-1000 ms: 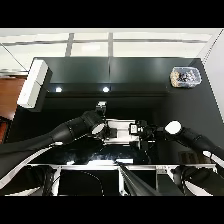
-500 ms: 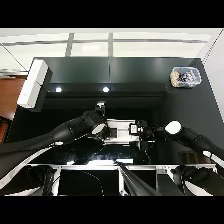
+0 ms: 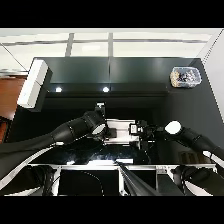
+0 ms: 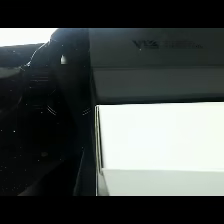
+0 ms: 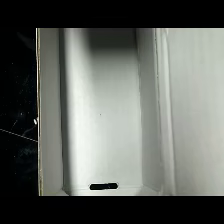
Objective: Fold the box and place the chain.
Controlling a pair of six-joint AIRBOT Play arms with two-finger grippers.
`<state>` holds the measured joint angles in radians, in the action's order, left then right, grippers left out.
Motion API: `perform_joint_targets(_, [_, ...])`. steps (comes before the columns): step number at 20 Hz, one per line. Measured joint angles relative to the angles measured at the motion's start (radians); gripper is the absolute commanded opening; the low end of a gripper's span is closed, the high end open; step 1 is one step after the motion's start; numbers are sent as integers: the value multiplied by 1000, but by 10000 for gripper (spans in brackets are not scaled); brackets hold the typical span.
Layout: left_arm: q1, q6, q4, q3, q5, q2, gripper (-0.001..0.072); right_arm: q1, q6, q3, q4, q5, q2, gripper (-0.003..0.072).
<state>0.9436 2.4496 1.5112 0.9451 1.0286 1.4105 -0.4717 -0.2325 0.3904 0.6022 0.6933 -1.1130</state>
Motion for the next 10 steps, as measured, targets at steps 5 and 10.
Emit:
perform_joint_targets(5, [0, 19, 10, 0, 2, 2, 226, 0, 0, 0, 0, 0, 0, 403])
perform_joint_targets(10, [2, 35, 15, 0, 4, 2, 220, 0, 0, 0, 0, 0, 0, 402])
